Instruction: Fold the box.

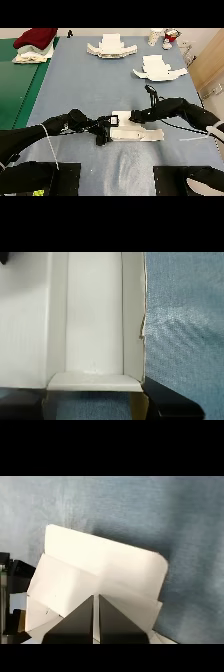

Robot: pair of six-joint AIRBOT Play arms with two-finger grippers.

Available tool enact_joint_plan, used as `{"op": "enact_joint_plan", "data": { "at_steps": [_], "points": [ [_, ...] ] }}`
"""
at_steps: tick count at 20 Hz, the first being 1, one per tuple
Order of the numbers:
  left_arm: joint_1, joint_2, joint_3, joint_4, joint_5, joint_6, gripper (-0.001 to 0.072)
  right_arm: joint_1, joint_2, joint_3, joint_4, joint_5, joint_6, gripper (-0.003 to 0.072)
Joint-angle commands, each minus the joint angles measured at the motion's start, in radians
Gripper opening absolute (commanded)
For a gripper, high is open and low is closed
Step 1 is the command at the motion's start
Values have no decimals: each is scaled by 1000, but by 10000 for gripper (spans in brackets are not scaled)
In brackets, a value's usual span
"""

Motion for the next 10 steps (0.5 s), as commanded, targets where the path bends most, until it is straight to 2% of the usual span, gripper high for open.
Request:
{"op": "enact_joint_plan", "data": {
  "at_steps": [1,2,4,6,7,8,10],
  "points": [
    [0,0,1,0,0,0,520,0,144,10,-148,-53,-71,50],
    [0,0,1,0,0,0,520,0,194,10,-196,-108,-109,51],
    [0,0,1,0,0,0,520,4,290,2,-258,-294,-289,74],
    [0,0,1,0,0,0,520,19,351,-30,-301,-428,-377,446],
    [0,0,1,0,0,0,520,34,372,-59,-353,-454,-403,558],
    [0,0,1,0,0,0,520,44,385,-89,-412,-444,-430,594],
    [0,0,1,0,0,0,520,56,382,-145,-520,-370,-493,594]
  ]
}}
